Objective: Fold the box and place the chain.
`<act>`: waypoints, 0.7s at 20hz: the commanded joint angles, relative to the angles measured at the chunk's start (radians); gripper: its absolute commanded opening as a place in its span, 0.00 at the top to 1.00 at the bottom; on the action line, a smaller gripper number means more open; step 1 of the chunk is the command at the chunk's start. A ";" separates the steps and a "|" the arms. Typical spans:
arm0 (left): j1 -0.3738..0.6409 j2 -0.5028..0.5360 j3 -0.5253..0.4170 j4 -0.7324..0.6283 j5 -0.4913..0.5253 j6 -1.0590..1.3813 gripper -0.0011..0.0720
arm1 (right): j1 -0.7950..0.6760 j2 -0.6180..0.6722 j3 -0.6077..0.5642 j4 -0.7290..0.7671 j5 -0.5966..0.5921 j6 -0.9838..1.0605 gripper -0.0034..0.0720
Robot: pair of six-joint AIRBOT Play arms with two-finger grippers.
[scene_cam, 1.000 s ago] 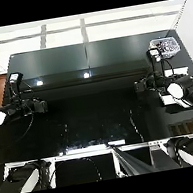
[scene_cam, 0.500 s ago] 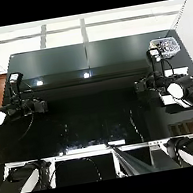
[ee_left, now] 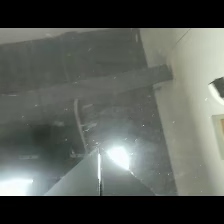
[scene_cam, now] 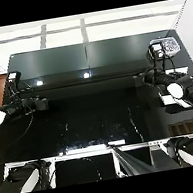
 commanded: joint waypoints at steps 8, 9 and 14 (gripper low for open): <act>-0.003 -0.091 0.000 -0.036 -0.013 -0.019 0.02 | -0.661 -0.071 0.120 -0.301 0.164 0.152 0.00; -0.003 -0.091 0.000 -0.036 -0.017 -0.019 0.02 | -0.793 -0.076 0.158 -0.253 0.197 0.152 0.00; -0.003 -0.091 0.000 -0.068 -0.019 -0.023 0.02 | -1.192 -0.245 0.386 0.096 0.452 -0.268 0.00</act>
